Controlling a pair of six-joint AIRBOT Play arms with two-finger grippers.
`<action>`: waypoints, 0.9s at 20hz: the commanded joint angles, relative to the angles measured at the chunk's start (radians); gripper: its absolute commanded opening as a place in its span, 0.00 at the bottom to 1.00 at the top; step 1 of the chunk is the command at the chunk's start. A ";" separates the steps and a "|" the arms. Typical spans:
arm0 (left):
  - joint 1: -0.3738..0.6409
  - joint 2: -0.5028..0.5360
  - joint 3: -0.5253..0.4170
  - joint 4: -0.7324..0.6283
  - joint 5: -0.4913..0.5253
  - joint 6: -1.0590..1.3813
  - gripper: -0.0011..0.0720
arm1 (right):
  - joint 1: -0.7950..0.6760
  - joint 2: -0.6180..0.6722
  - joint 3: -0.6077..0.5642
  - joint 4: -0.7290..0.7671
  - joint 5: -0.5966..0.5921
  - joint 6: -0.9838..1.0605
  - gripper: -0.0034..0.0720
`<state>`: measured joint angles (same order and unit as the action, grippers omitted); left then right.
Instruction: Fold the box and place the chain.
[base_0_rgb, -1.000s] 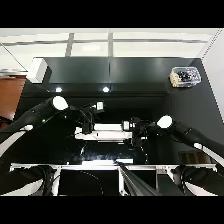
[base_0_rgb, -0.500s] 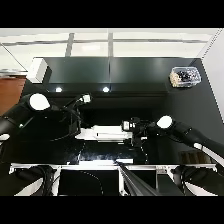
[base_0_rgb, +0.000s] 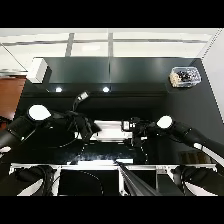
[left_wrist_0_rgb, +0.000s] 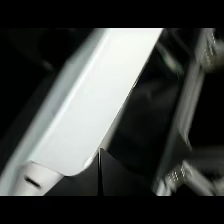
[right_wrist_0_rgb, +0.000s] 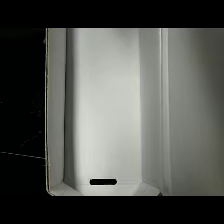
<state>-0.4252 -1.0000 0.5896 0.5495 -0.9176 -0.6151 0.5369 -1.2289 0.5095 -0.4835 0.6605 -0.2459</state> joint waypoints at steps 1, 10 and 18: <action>-0.029 0.003 -0.023 -0.106 0.259 0.039 0.05 | 0.001 0.000 0.000 -0.001 0.001 -0.001 0.46; -0.046 -0.165 -0.023 -0.037 0.316 0.092 0.05 | 0.001 0.000 0.000 -0.001 0.001 -0.001 0.46; -0.118 -0.180 -0.022 0.085 0.335 0.092 0.05 | 0.001 0.000 0.000 -0.001 0.001 -0.001 0.44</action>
<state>-0.5301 -1.1751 0.5674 0.5823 -0.5930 -0.5251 0.5369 -1.2289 0.5095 -0.4854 0.6617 -0.2462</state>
